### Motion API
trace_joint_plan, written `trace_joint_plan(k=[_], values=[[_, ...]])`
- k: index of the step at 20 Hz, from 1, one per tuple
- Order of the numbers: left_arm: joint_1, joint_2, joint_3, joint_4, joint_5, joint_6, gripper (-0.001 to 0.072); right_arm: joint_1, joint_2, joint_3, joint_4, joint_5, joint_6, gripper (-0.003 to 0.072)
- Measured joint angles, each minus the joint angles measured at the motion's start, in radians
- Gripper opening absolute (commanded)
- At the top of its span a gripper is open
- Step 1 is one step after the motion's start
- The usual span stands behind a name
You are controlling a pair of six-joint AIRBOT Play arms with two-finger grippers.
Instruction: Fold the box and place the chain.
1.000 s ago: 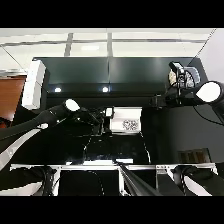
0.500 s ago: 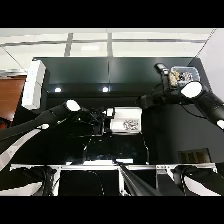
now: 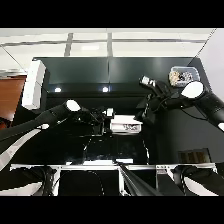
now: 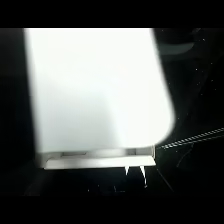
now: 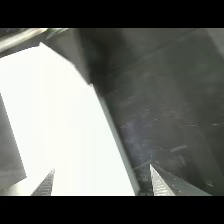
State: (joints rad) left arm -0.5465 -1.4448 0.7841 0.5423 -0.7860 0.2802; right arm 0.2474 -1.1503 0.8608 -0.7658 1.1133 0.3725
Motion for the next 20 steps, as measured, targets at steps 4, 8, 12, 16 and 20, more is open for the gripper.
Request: trace_joint_plan(k=[4,8,12,16,20], values=[[0.000,0.000,0.000,0.000,0.000,0.000,0.0418,0.025,0.002,-0.029,-0.002,0.005,-0.098,0.0718],[0.000,0.000,0.000,0.000,0.000,0.000,0.0418,0.058,0.002,-0.041,-0.007,-0.013,-0.137,0.0718],[0.000,0.000,0.000,0.000,0.000,0.000,0.0418,0.078,0.001,-0.053,-0.042,-0.018,-0.150,0.0717],[0.000,0.000,0.000,0.000,0.000,0.000,0.0418,0.084,0.000,-0.057,-0.061,-0.019,-0.156,0.0406],[0.000,0.000,0.000,0.000,0.000,-0.002,0.0418,0.086,0.001,-0.058,-0.069,-0.015,-0.155,0.0259]])
